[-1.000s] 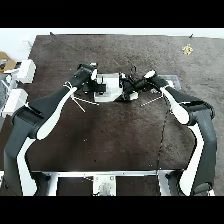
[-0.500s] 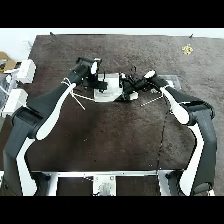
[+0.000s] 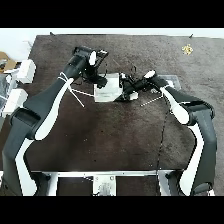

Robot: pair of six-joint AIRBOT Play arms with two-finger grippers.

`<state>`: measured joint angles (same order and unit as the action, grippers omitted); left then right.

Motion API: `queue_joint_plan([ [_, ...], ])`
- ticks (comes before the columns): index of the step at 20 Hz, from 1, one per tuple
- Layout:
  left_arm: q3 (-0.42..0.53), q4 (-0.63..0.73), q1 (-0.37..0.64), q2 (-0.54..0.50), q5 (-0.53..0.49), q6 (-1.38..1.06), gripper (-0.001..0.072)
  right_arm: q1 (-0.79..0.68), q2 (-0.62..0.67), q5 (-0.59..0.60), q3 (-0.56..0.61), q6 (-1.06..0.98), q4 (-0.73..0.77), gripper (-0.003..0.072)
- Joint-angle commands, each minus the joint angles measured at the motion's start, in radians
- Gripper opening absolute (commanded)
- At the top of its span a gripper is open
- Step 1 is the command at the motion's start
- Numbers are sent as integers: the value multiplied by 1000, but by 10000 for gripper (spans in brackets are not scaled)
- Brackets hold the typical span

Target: Fold the box and place the chain.

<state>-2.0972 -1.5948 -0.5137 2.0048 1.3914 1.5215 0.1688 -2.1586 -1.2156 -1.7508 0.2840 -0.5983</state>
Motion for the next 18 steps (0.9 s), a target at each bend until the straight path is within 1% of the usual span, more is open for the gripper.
queue_joint_plan([
  [1, -4, 22, 14, -14, 21, -103, 556, 0, -1, 0, 0, 0, 0, 450],
  [3, 0, 93, 47, -45, 4, -172, 556, 0, -1, 0, 0, 0, 0, 449],
  [5, 20, 204, 97, -80, -25, -277, 556, 0, -1, 0, 0, 0, 0, 450],
  [9, 34, 404, 217, -91, -21, -537, 556, 0, -1, 0, 0, 0, 0, 450],
  [13, 126, 664, 347, -91, -18, -908, 556, 0, -1, 0, 0, 0, 0, 450],
  [16, 196, 795, 419, -90, -18, -1125, 556, 0, -1, 0, 0, 0, 0, 449],
  [18, 256, 931, 458, -86, -8, -1301, 556, 0, -1, 0, 0, 0, 0, 450],
])
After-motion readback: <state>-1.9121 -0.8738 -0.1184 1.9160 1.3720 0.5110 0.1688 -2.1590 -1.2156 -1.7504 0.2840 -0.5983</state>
